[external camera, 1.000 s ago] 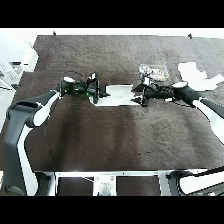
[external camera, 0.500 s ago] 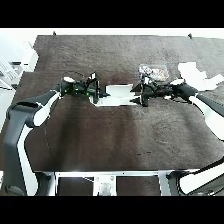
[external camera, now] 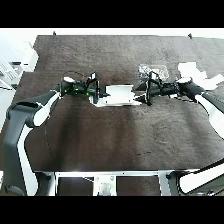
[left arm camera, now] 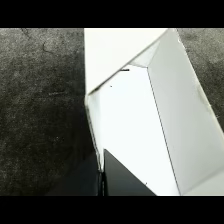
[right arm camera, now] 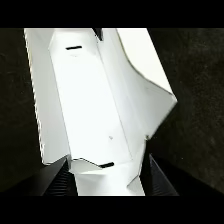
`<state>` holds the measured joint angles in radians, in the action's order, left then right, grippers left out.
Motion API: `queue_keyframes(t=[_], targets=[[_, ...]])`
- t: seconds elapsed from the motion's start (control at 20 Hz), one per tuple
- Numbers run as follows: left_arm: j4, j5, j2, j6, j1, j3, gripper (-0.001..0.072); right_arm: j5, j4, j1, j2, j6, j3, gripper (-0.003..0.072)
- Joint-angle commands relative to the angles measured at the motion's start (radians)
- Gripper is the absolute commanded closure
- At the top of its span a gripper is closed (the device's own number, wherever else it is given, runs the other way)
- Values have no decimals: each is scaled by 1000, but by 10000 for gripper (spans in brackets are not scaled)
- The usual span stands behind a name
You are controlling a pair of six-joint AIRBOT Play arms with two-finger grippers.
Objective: Fold the box and place the chain.
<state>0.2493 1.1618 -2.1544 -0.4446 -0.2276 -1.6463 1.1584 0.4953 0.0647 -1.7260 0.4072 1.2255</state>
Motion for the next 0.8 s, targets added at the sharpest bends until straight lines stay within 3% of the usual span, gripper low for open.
queue_keyframes(t=[0.0,0.2,0.3,0.4,0.75], targets=[[0,-1,0,0,0,0,688,15,-16,-18,-1,-8,0,125],[0,-1,0,0,0,0,688,15,113,25,34,-85,-6,125],[0,-1,0,0,0,0,688,139,116,73,67,-97,-8,125],[0,-1,0,0,0,0,688,166,116,73,109,-74,-44,125],[0,-1,0,0,0,0,688,-27,122,-10,148,111,-198,122]])
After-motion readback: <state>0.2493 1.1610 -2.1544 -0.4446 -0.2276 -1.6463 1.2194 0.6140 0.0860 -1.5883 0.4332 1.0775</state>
